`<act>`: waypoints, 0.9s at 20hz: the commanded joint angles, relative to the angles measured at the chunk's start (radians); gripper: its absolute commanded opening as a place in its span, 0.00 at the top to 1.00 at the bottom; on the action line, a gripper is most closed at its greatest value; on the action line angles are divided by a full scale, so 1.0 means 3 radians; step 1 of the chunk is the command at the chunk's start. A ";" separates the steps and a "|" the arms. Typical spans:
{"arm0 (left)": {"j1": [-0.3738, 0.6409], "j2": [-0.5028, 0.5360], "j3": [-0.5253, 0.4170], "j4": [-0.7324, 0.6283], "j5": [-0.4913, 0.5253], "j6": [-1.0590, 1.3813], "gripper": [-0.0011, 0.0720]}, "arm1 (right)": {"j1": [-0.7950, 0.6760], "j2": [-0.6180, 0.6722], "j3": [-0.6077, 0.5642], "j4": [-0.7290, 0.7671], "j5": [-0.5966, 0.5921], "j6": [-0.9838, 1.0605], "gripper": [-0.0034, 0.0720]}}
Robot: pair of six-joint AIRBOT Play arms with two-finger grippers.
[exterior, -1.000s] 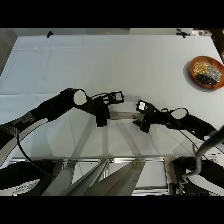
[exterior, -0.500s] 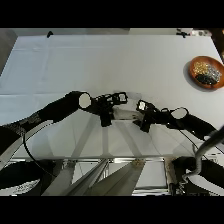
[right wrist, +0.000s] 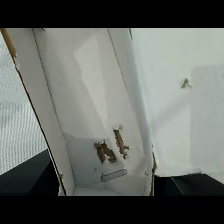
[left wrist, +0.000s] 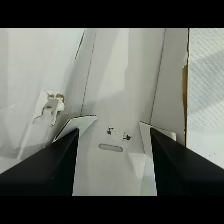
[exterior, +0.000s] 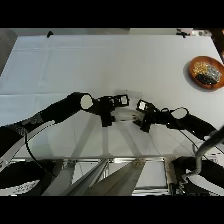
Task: Fold the box and place the chain.
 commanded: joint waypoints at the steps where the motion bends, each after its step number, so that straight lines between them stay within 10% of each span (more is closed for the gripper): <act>1: -0.0039 -0.0013 0.0000 -0.0013 0.0146 0.0057 0.25 | 0.0004 0.0003 -0.0001 0.0000 0.0003 -0.0001 0.41; 3: -0.0038 -0.0013 0.0000 -0.0011 0.0145 0.0056 0.26 | 0.0004 0.0003 -0.0001 0.0000 0.0003 -0.0001 0.41; 7: -0.0033 0.0010 0.0000 -0.0009 0.0128 -0.0075 0.80 | 0.0004 0.0003 -0.0001 0.0000 0.0003 -0.0001 0.41; 17: 0.0174 0.0689 0.0000 0.0420 -0.0638 -0.0759 0.81 | 0.0004 0.0003 -0.0001 0.0001 0.0003 -0.0001 0.41; 18: 0.0270 0.0741 0.0000 0.0481 -0.0778 -0.0952 0.97 | 0.0004 0.0003 -0.0001 0.0000 0.0003 -0.0001 0.41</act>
